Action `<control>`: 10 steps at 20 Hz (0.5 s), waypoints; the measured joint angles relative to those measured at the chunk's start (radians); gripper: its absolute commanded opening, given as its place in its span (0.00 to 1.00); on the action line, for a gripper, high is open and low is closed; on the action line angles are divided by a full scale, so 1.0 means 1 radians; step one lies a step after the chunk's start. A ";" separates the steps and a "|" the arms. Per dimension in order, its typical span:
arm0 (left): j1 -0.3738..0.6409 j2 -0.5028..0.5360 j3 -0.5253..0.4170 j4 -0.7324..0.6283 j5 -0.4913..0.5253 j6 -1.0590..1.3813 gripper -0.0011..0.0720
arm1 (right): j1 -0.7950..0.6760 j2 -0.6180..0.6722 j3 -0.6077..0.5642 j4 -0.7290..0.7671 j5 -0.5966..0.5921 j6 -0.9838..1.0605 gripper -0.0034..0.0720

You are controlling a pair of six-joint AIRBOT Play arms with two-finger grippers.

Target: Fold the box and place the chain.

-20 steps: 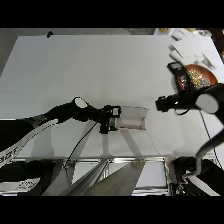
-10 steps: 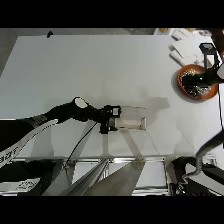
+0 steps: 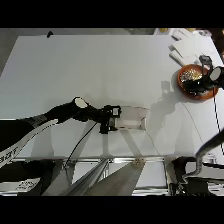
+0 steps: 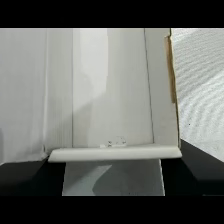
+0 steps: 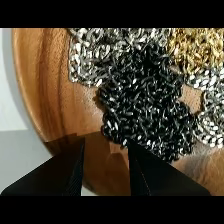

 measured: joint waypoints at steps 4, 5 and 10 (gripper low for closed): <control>0.000 0.000 0.000 0.000 0.000 0.000 0.14 | -0.012 -0.016 0.000 -0.001 -0.034 0.028 0.40; 0.000 0.000 0.000 0.000 0.000 0.000 0.14 | -0.018 -0.017 0.000 -0.002 -0.039 0.037 0.40; 0.000 0.000 0.000 0.000 0.000 0.000 0.14 | -0.063 -0.020 0.000 -0.002 -0.048 0.064 0.41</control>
